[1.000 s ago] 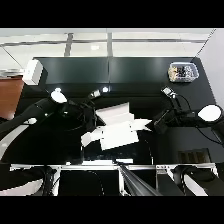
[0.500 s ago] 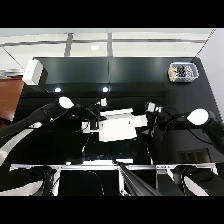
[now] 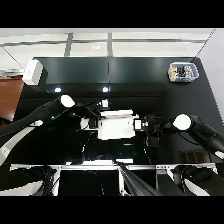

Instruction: Fold the box and place the chain.

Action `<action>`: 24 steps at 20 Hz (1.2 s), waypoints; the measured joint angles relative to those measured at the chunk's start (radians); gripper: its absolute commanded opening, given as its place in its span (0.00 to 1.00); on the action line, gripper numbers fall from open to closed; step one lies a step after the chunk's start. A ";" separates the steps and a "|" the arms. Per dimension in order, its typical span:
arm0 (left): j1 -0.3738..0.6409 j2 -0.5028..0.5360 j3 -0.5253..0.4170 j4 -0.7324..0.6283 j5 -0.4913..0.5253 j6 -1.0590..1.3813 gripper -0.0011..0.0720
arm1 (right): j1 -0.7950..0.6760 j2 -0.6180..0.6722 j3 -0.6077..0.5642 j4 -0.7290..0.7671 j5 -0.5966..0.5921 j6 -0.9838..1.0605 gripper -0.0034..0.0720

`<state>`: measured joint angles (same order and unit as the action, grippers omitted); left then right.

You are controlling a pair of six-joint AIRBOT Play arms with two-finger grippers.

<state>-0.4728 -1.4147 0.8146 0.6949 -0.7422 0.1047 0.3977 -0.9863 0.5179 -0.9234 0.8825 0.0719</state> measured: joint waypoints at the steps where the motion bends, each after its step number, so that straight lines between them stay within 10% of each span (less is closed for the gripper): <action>1: 0.000 -0.001 0.000 0.001 -0.001 0.000 0.05 | 0.004 -0.001 0.005 -0.019 0.002 -0.002 0.98; 24: 0.000 -0.003 0.002 0.003 -0.003 -0.001 0.05 | 0.123 -0.090 0.045 0.013 -0.080 -0.005 0.98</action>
<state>-0.4728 -1.4178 0.8165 0.6983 -0.7452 0.1040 0.5205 -1.0763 0.5629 -0.9100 0.8024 0.0669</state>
